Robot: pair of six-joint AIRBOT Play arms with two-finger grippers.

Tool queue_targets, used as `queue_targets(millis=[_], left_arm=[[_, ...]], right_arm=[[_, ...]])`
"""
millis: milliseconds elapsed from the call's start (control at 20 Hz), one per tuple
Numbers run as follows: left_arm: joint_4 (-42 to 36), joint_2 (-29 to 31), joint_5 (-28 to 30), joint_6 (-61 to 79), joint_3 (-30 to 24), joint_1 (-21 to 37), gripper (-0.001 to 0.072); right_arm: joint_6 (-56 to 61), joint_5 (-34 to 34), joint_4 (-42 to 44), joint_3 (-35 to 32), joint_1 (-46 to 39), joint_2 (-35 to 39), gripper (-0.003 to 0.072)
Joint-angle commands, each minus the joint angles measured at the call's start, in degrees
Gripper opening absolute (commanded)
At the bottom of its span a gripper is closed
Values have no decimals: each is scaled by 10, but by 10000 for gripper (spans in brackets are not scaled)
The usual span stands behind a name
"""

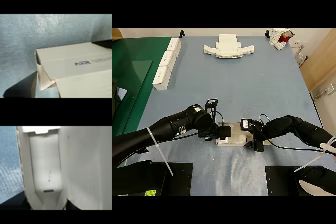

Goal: Fold the box.

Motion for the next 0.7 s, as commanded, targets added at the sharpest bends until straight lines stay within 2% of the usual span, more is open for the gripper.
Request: queue_targets(millis=[0, 200, 300, 650], left_arm=[[27, -27, -21, -39, 22, -10, 379], [41, -63, -45, -48, 46, -13, 379], [54, -81, -51, -59, 63, -17, 344], [58, -137, -74, -77, 109, -29, 343]], right_arm=[[0, 0, 0, 0, 0, 0, 451], [0, 0, 0, 0, 0, 0, 451], [0, 0, 0, 0, 0, 0, 451], [0, 0, 0, 0, 0, 0, 451]])
